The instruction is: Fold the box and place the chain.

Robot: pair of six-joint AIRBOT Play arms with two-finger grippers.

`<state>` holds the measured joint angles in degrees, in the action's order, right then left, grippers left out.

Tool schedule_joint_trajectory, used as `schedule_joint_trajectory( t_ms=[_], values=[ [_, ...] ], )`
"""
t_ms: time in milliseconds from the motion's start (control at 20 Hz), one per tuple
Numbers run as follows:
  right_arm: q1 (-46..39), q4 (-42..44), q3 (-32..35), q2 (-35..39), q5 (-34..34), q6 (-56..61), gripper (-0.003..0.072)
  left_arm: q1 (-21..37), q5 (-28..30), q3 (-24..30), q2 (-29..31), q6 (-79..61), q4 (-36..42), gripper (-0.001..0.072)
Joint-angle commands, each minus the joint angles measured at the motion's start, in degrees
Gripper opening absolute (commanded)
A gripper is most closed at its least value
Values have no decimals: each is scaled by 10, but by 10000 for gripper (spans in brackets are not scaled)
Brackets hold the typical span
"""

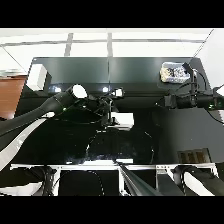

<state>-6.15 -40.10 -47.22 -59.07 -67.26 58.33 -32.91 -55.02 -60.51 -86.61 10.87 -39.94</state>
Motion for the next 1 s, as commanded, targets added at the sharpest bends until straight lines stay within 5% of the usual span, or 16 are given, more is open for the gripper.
schedule_joint_trajectory(
  t_ms=[0, 650, 950],
  values=[
    [0, 0, 0, 0, 0, 4, 12, 0, -10, 0, -1, 5, -25, 711],
    [0, -1, 0, 0, -5, 6, 13, -13, -12, -57, -10, 105, -50, 711],
    [0, -1, 0, 0, -5, 6, 12, -35, -56, -60, -37, 130, -65, 711]
  ],
)
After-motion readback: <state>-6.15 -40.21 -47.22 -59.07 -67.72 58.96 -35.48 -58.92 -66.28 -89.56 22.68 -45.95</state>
